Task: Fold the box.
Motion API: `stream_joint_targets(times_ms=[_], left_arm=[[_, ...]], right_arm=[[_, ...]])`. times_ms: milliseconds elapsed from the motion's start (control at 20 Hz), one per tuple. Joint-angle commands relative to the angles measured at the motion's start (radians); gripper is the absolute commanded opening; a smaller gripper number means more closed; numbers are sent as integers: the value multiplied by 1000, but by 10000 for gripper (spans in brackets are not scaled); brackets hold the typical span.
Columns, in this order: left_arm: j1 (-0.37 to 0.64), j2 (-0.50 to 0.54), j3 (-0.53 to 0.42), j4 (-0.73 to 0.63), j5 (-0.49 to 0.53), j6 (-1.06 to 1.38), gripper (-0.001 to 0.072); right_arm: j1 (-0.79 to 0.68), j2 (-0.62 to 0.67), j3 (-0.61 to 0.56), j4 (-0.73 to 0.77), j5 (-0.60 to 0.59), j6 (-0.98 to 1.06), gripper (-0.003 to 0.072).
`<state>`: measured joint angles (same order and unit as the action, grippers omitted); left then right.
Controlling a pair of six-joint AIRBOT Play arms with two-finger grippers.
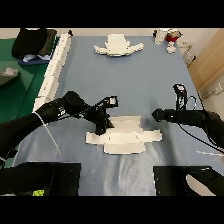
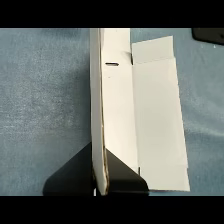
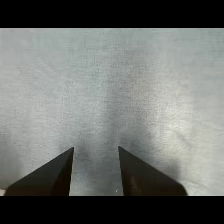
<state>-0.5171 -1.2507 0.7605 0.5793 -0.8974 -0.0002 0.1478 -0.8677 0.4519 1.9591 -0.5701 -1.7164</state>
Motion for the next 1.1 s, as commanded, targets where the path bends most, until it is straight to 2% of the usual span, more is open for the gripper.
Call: stream_joint_targets(times_ms=[0, 400, 450, 600, 650, 900, 1050], left_arm=[[-1, -2, 0, 5, -24, 0, 14], [0, -3, -2, 5, -51, 0, 13], [0, -3, -2, 5, -50, 0, 13], [0, -2, -2, 4, -45, 0, 14], [0, -2, -2, 4, -45, 0, 13], [0, -2, -2, 4, -45, 0, 14], [0, -2, -2, 4, -45, 0, 13]], right_arm=[[-1, 0, 1, 2, -23, 0, 446], [-1, 1, 1, 61, -49, 0, 433], [-1, 1, 2, 88, -61, 0, 380], [-1, 3, 29, 126, -188, 0, 78], [-1, 6, 45, 126, -249, -1, 6], [32, 93, 97, 122, -500, -4, 4], [161, 184, 90, 101, -613, -14, 3]])
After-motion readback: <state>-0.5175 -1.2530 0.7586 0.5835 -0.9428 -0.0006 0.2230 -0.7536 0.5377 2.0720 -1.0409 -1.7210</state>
